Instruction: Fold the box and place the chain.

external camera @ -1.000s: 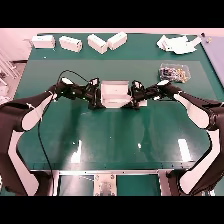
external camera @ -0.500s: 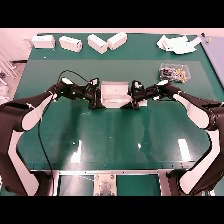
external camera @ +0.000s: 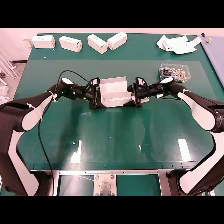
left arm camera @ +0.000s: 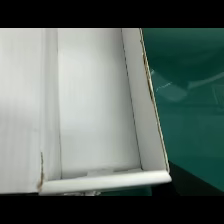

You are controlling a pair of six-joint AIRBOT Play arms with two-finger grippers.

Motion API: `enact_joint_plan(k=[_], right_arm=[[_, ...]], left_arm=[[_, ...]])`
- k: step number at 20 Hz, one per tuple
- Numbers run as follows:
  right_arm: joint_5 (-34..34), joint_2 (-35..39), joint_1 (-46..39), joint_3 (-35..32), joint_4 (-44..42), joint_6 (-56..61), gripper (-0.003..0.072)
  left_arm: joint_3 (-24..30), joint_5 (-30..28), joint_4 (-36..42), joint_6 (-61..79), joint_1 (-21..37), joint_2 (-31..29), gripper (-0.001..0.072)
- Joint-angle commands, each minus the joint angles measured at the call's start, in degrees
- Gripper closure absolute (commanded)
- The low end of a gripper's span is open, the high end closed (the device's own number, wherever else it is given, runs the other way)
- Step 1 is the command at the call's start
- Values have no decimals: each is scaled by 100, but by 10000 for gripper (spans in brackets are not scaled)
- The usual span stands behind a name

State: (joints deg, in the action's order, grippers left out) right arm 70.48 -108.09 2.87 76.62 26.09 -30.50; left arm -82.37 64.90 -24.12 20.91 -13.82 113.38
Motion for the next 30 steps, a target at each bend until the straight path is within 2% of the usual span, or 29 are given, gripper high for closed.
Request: enact_joint_plan(k=[1,9,17,18,20,22,25,28,30], right_arm=[[81,179,-280,4,195,190,-34],[588,654,-925,7,286,267,-34],[1008,868,-984,4,291,1495,-34],[1012,868,-981,4,297,1661,4],[1150,868,-935,4,289,1746,489],[1165,868,-787,4,260,1746,678],[868,866,-461,7,0,1746,677],[-22,861,-142,9,-13,1738,678],[-354,850,-39,35,-13,1635,678]], left_arm=[[0,4,-33,15,7,0,83],[0,4,-33,15,7,0,83],[0,7,-33,15,7,0,83],[0,7,-33,13,4,0,83],[0,7,-33,13,7,0,83],[0,7,-33,15,7,0,83],[0,7,-33,13,4,0,83],[0,7,-33,13,4,0,83],[0,7,-33,13,7,0,83]])
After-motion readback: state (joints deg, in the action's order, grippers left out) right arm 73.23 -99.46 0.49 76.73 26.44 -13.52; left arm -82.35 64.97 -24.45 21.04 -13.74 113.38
